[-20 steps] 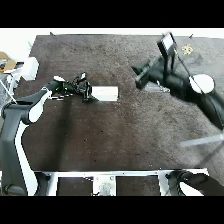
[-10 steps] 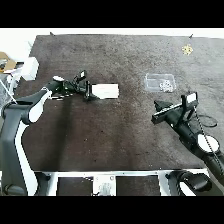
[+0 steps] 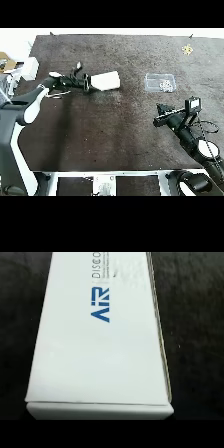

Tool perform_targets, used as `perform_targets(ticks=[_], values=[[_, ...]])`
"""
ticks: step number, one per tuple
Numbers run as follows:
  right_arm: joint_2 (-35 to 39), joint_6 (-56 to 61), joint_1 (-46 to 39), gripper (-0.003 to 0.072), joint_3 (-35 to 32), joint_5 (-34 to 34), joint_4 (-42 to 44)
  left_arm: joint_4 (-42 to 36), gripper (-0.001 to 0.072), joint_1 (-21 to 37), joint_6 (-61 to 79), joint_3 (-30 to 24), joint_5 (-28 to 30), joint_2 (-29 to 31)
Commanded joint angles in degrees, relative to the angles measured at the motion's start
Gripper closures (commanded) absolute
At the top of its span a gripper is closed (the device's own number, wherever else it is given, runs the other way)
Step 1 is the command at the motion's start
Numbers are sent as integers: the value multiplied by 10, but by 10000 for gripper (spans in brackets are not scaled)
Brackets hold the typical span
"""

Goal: Fold the box and place the chain.

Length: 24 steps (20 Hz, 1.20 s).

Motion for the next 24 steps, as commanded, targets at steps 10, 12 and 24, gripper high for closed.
perform_targets(ticks=[10,12,24], values=[[1,1,0,686,-2,-1,1,409,705,197,-722,-24,349,372],[1,1,0,686,-2,-1,1,436,705,245,-756,-86,341,424],[1,80,0,685,-73,-2,1,396,704,471,-567,-511,323,565]])
